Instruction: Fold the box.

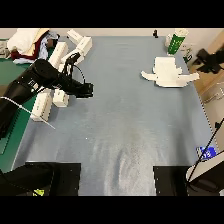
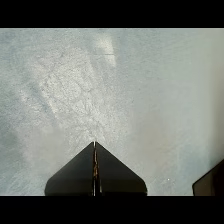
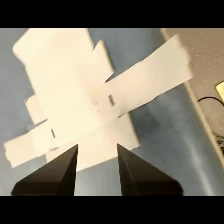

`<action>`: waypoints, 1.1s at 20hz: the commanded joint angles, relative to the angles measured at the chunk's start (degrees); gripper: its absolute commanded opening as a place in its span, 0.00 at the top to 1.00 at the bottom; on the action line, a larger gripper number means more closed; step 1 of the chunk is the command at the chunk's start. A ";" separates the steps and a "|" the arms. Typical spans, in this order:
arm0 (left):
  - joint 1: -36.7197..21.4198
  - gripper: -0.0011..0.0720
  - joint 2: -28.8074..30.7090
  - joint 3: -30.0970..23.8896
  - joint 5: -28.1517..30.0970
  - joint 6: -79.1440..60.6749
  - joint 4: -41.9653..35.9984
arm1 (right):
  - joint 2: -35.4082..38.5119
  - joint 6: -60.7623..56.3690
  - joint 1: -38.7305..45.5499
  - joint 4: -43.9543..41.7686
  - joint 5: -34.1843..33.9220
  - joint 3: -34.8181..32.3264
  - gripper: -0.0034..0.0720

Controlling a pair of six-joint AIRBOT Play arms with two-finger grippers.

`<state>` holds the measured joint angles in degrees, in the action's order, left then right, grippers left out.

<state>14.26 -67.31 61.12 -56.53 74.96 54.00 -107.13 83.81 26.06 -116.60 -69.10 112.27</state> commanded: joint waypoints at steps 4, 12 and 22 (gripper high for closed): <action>0.02 0.96 -0.04 0.04 0.00 0.00 0.00 | -14.75 14.84 12.52 -14.10 9.03 5.70 0.44; 0.04 0.96 -0.04 0.04 0.00 0.00 0.00 | -18.29 23.65 9.57 -15.76 13.35 5.68 0.44; 0.02 0.96 -0.04 0.04 0.00 0.00 0.00 | -19.04 26.64 4.90 -17.00 13.62 6.84 0.50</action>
<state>14.26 -67.31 61.12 -56.53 74.96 53.98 -126.10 109.84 31.75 -133.27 -54.89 118.43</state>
